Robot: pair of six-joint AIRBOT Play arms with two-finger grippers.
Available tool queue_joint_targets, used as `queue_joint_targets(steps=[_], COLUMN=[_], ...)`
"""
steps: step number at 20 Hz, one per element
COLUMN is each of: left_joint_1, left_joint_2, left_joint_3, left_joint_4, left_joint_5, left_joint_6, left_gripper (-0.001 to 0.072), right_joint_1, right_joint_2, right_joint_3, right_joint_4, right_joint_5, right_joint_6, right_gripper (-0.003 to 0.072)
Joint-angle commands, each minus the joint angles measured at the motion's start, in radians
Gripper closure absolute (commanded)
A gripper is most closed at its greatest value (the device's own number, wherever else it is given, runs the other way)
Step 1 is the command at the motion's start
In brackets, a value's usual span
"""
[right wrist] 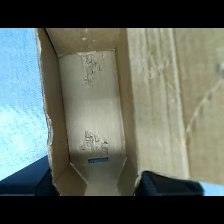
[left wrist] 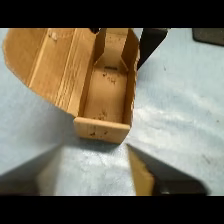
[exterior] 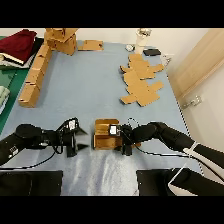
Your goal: Fold the box.
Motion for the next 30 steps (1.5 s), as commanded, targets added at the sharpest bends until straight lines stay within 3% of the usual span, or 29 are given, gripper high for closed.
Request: queue_joint_targets(steps=[1,4,7,19,24,30], left_joint_1=[-0.075,-0.131,-0.122,-0.121,-0.124,-0.124], left_joint_2=[-0.062,-0.171,-0.216,-0.268,-0.317,-0.317], left_joint_3=[-0.009,0.031,0.070,0.122,0.197,0.211], left_joint_4=[-0.106,-0.100,-0.088,0.029,0.216,0.223], left_joint_5=[0.071,0.074,0.082,0.099,0.058,0.000], left_joint_6=[0.033,0.151,0.155,0.085,-0.107,-0.034], left_gripper=[0.0011,0.0011,0.0012,0.0012,0.0012,0.0012], right_joint_1=[0.000,0.000,0.000,0.000,0.000,0.000], right_joint_2=[0.000,0.000,0.000,0.000,0.000,0.000], right_joint_3=[0.000,0.000,0.000,0.000,0.000,0.000], right_joint_4=[0.000,0.000,0.000,0.000,0.000,0.000], right_joint_5=[0.000,0.000,0.000,0.000,0.000,0.000], right_joint_6=[0.000,0.000,0.000,0.000,0.000,0.000], right_gripper=[0.0128,0.0129,0.0129,0.0129,0.0129,0.0129])
